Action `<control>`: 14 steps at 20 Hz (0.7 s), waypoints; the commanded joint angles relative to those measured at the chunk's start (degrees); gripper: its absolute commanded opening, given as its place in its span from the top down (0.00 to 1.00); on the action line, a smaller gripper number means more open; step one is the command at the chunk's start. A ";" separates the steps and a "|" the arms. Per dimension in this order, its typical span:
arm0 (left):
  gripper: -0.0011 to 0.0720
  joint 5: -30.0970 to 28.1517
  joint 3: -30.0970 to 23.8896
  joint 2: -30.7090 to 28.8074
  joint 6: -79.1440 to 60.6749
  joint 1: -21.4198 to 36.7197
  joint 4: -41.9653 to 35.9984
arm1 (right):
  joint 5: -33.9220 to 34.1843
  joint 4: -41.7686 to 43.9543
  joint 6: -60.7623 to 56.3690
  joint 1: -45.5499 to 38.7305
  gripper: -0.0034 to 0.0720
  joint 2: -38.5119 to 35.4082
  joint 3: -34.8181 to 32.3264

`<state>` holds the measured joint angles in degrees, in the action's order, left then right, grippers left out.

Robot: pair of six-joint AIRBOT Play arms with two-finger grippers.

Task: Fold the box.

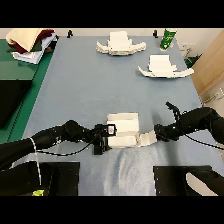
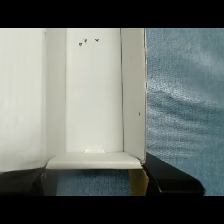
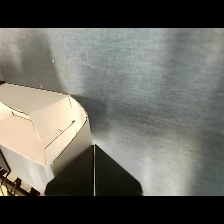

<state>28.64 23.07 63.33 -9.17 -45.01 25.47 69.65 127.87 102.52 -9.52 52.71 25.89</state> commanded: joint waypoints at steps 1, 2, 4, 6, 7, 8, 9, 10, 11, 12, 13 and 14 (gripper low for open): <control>0.28 -0.02 0.04 -0.04 0.00 0.00 0.00 | -0.48 3.17 0.81 0.33 0.95 0.07 -0.35; 0.28 -0.02 0.04 -0.04 0.00 0.00 0.00 | -0.46 4.31 1.70 1.18 0.95 0.07 -0.35; 0.28 -0.02 0.04 -0.04 0.00 0.00 0.00 | -0.57 4.66 2.16 3.80 0.73 0.07 -0.35; 0.28 -0.02 0.04 -0.04 0.00 0.00 0.00 | -0.59 4.63 2.16 5.66 0.51 0.07 0.13; 0.28 0.00 0.04 -0.04 0.00 0.00 0.00 | -0.59 4.68 2.12 5.97 0.45 0.07 0.76; 0.28 -0.02 0.04 -0.04 0.00 0.00 0.00 | -0.61 4.66 2.12 6.05 0.45 0.07 1.70; 0.28 -0.02 0.04 -0.04 0.00 0.00 0.00 | -0.59 4.83 2.12 6.08 0.45 0.07 2.64; 0.28 -0.02 0.04 -0.04 0.00 0.00 0.00 | -0.59 4.94 2.12 6.08 0.45 0.07 3.28; 0.28 -0.02 0.04 -0.04 0.00 0.00 0.00 | -0.59 5.25 2.14 6.36 0.45 0.07 3.54; 0.28 -0.04 0.04 -0.04 0.00 0.00 0.00 | -0.61 5.31 2.14 7.37 0.45 0.09 3.56; 0.28 -0.02 0.04 -0.04 0.00 0.00 0.00 | -0.66 5.31 2.14 8.79 0.45 0.11 3.56; 0.28 -0.02 0.04 -0.04 0.00 0.00 0.00 | -1.20 5.29 2.14 10.47 0.45 0.13 3.56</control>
<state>28.64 23.07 63.33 -9.15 -45.01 25.47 69.01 132.86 104.62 -1.74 52.80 28.91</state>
